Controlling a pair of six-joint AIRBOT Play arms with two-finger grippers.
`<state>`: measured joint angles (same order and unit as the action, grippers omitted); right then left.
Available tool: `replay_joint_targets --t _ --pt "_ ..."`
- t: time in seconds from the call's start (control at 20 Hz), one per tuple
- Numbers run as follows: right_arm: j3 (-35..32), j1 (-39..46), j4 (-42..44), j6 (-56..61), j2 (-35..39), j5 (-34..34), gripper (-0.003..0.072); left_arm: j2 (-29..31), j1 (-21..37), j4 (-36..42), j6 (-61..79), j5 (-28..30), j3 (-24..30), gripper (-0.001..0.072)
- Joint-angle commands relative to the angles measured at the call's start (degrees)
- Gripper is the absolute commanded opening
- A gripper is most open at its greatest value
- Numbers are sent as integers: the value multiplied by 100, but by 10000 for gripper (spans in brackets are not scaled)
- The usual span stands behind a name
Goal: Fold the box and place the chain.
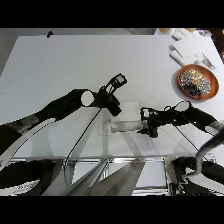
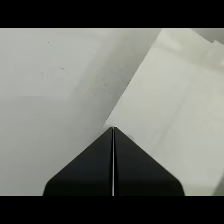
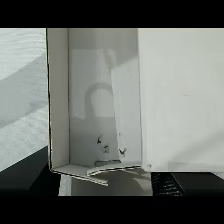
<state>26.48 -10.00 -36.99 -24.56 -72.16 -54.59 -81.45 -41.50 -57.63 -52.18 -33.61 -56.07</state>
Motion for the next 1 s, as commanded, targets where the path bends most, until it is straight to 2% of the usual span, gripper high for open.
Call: replay_joint_targets --t 0.0,0.1,0.2,0.3,0.4,0.6,0.8,0.95 --pt "7 0 11 4 2 11 400 708 44 -824 -9 -498 0 8" --pt "7 0 11 4 2 11 400 1244 37 -1281 -11 -1106 0 8" --pt "7 0 11 7 2 13 400 1617 39 -1491 -11 -1967 0 7" --pt "7 0 13 7 2 11 400 1735 33 -1521 -9 -2704 0 3" --pt "7 0 11 7 2 11 400 1690 31 -1523 -9 -3106 2 3" --pt "7 0 11 4 2 11 400 1427 -238 -1451 341 -3067 2 3" --pt "7 0 11 4 2 11 400 964 -492 -1099 461 -2479 2 13" --pt "7 0 11 4 2 11 400 645 -455 -1032 463 -1904 2 122"
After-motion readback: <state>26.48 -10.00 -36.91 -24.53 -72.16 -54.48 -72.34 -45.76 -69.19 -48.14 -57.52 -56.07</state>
